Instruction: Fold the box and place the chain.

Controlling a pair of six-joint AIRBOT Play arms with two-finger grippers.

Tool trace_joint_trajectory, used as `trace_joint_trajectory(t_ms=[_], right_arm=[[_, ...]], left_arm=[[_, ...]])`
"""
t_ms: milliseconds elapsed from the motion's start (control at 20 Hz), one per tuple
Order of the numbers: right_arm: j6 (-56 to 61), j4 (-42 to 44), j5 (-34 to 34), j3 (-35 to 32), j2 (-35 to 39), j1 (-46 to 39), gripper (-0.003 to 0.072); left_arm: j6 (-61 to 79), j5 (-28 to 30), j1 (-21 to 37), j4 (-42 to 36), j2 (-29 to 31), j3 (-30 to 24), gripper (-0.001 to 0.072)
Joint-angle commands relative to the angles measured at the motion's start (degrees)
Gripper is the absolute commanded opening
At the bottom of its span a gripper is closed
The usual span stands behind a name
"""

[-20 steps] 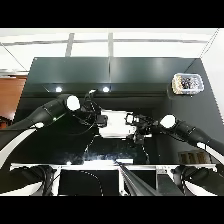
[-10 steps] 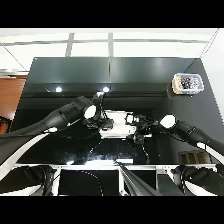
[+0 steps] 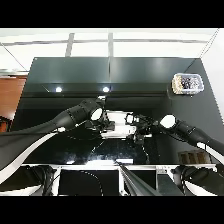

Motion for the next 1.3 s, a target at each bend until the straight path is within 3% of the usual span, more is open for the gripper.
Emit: trace_joint_trajectory(t_ms=[0,150,200,250,300,450,500,550,600,650,850,900,950,1100,1250], right_arm=[[0.02,-0.02,0.02,0.00,0.02,0.07,0.0440],[0.02,0.00,0.02,0.02,0.04,0.07,0.0440],[0.02,0.00,0.02,0.02,0.02,0.07,0.0440],[0.02,0.00,0.02,0.02,0.02,0.07,0.0440],[0.02,0.00,0.04,0.02,0.02,0.07,0.0440],[0.02,0.00,0.04,0.02,0.04,0.07,0.0440],[0.02,0.00,0.04,0.02,0.04,0.07,0.0440],[0.02,-0.02,0.04,0.02,0.04,0.07,0.0440],[0.02,-0.02,0.04,0.02,0.04,0.07,0.0439],[0.00,-0.02,0.04,0.02,0.04,0.07,0.0440],[0.09,-0.02,0.50,0.02,0.17,0.07,0.0442],[0.74,-0.02,0.63,0.02,0.42,0.07,0.0485],[1.55,-0.04,0.63,0.04,0.81,0.07,0.0665],[4.13,-0.96,1.33,0.07,4.22,0.04,0.0668],[5.42,-7.65,5.70,0.07,9.20,-0.26,0.0668]], left_arm=[[-1.25,1.62,-0.13,-0.20,-0.17,0.09,0.0036],[-1.36,1.38,-0.13,-0.22,-0.17,0.09,0.0029],[-1.42,1.31,-0.13,-0.63,-0.17,0.09,0.0087],[-1.44,1.33,-0.13,-0.87,-0.17,0.09,0.0261],[-1.44,1.31,-0.13,-0.87,-0.17,0.11,0.0370],[-1.44,1.53,-0.13,-0.81,-0.17,0.11,0.0371],[-1.44,1.55,-0.13,-0.76,-0.17,0.11,0.0369],[-1.49,1.55,-0.13,-0.66,-0.17,0.11,0.0309],[-1.46,1.55,-0.13,-0.59,-0.17,0.11,0.0123],[-1.44,1.66,-0.13,-0.61,-0.17,0.11,0.0041],[-1.38,1.44,-0.11,-0.24,-0.15,0.11,0.0028],[-1.38,1.05,-0.11,-0.20,-0.13,0.11,0.0028],[-1.38,0.42,-0.11,-0.15,-0.11,0.17,0.0028],[-1.40,-1.16,-0.09,0.76,-0.04,1.14,0.0028],[-1.49,-2.69,-0.07,1.57,-0.04,1.75,0.0028]])
